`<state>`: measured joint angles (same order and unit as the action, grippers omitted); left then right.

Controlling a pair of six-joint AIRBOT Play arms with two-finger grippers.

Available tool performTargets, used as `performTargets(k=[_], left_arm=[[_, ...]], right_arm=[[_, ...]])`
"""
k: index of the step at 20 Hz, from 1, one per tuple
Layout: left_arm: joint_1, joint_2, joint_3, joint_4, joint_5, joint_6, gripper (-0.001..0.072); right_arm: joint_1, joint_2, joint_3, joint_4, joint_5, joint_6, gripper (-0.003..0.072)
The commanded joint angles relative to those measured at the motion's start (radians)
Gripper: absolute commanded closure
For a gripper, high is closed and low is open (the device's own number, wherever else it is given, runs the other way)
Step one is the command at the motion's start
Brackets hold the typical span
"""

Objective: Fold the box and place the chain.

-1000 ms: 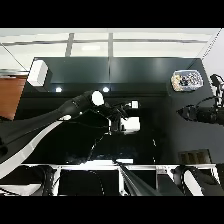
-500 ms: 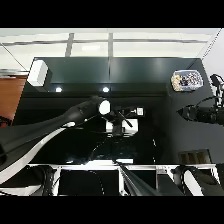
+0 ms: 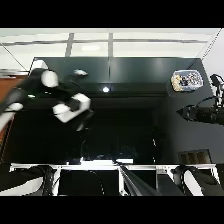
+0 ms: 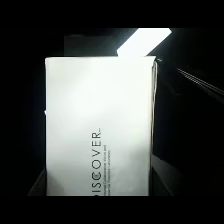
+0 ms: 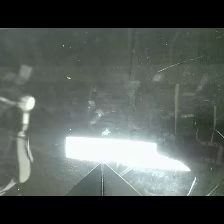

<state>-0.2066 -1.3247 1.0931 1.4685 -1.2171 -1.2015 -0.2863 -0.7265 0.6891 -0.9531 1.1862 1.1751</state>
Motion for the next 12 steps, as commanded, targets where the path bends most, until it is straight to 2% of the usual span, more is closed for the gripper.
performTargets(k=[1,4,7,9,12], left_arm=[[0.363,0.053,-0.052,0.05,-0.079,-0.134,0.0517],[0.566,0.053,-0.056,-0.004,0.039,-0.124,0.0517],[0.684,0.037,-0.056,-0.098,0.193,-0.045,0.0517],[0.71,-0.005,-0.043,-0.13,0.235,0.065,0.0517],[0.695,-0.101,0.004,-0.137,0.282,0.161,0.0517]], right_arm=[[0.0,0.001,0.0,0.0,-0.006,0.0,0.0668],[0.0,0.001,0.0,0.013,-0.016,0.001,0.0668],[0.0,0.001,0.0,0.032,-0.023,0.069,0.0668],[0.002,0.001,0.0,0.037,-0.032,0.075,0.0668],[0.002,0.0,0.0,0.037,-0.044,0.087,0.0668]])
